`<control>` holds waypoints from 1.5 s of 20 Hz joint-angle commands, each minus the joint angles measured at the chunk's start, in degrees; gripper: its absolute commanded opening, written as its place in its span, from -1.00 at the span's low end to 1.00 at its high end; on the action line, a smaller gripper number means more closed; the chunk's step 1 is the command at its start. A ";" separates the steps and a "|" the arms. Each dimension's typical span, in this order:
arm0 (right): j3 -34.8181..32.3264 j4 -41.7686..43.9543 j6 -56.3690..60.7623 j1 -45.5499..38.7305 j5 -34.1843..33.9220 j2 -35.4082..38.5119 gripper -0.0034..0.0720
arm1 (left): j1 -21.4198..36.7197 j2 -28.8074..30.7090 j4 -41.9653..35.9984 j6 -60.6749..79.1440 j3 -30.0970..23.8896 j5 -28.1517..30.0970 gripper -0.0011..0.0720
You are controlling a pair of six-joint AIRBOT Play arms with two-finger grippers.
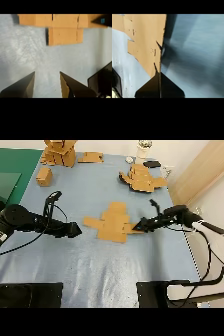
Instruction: Fold the box.
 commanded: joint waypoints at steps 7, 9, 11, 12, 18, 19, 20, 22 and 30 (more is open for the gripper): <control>-12.63 0.83 -1.68 22.34 7.87 11.87 -0.91 | 17.09 -10.23 -7.34 12.46 -0.02 -9.55 0.32; -14.64 0.83 -1.55 23.96 7.96 14.01 -0.91 | 17.07 -13.60 -10.75 18.25 -0.02 -9.55 0.32; -15.54 0.81 -1.20 24.81 8.09 15.87 -0.91 | 17.09 -17.22 -15.08 22.95 -0.02 -9.42 0.32; -15.54 0.81 -1.03 25.07 8.28 16.57 -0.91 | 17.07 -18.91 -16.87 24.98 -0.02 -9.49 0.32; -15.54 0.22 0.61 25.16 9.22 18.38 -0.91 | 15.56 -27.47 -24.61 34.75 0.00 -8.83 0.32; -15.54 0.17 0.92 25.16 9.20 18.38 -0.91 | 14.75 -29.07 -27.85 37.46 0.07 -8.57 0.32; -15.54 0.20 1.03 25.16 9.22 18.38 -0.91 | 13.90 -30.73 -30.53 39.58 0.50 -8.41 0.32; -15.54 0.15 1.29 25.16 9.22 18.38 -0.91 | 12.26 -33.92 -32.83 41.59 2.19 -8.41 0.32; -15.54 -2.27 2.60 25.16 9.25 18.38 -0.91 | 10.16 -37.38 -33.11 46.64 5.81 -14.21 -0.01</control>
